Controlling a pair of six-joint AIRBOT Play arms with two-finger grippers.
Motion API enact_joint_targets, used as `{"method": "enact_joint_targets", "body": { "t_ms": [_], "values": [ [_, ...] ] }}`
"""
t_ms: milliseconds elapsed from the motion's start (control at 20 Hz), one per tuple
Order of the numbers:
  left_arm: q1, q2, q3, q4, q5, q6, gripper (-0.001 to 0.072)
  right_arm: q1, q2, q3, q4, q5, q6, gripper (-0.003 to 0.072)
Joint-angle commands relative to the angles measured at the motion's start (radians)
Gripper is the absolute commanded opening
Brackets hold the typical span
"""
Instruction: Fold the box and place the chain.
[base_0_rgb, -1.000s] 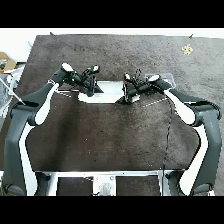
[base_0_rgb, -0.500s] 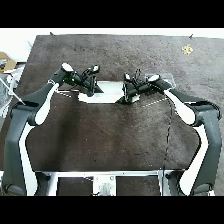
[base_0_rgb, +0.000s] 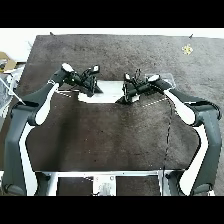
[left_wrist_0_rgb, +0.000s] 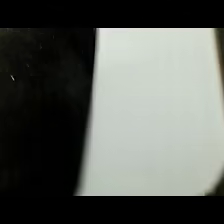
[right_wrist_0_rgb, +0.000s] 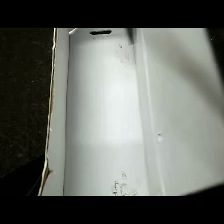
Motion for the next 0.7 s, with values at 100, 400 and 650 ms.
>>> {"method": "enact_joint_targets", "body": {
  "t_ms": [100, 400, 650],
  "values": [
    [0.004, 0.014, 0.008, -0.06, -0.027, -0.041, 0.0347, -0.001, 0.0, 0.0, -0.002, 0.005, 0.0, 0.0375],
    [0.117, 0.131, 0.009, -0.071, -0.164, -0.237, 0.0348, -0.001, 0.0, 0.0, -0.002, 0.005, 0.0, 0.0375],
    [0.118, 0.14, -0.023, -0.188, -0.327, -0.396, 0.0012, -0.001, 0.0, 0.0, -0.002, 0.005, 0.0, 0.0375]
  ]
}}
